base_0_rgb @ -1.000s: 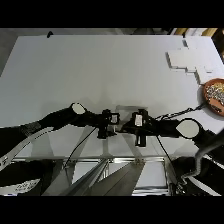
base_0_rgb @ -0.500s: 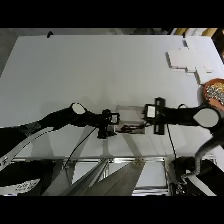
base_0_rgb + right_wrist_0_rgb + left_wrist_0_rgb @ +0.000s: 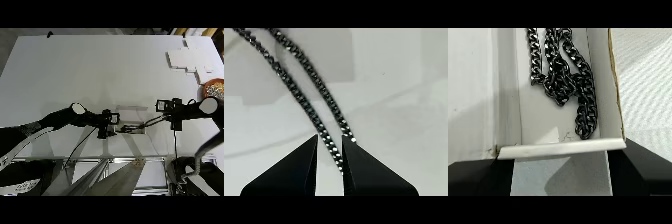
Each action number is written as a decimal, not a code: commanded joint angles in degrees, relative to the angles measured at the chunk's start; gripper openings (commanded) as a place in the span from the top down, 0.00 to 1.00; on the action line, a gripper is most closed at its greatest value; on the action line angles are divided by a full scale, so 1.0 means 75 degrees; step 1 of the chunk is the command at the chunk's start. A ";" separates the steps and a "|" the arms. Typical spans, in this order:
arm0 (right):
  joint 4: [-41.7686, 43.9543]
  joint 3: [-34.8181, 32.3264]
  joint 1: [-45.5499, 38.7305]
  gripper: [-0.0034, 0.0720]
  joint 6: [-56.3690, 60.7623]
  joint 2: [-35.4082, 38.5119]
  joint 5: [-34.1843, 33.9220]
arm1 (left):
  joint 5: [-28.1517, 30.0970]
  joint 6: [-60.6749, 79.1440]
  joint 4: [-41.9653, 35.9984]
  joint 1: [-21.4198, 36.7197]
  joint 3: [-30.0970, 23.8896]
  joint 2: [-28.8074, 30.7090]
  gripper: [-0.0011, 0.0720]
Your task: Fold the box and place the chain.
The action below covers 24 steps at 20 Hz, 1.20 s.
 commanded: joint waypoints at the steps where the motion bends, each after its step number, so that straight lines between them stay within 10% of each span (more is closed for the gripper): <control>1: -0.0172 0.0006 -0.0099 0.80 -0.0551 -0.0647 0.0026 | 0.0003 0.0000 0.0003 0.0003 0.0003 0.0006 0.56; 24: -0.0137 -0.0187 -0.0099 0.72 -0.1134 -0.1413 -0.0539 | 0.0003 0.0000 0.0000 0.0003 0.0003 0.0006 0.56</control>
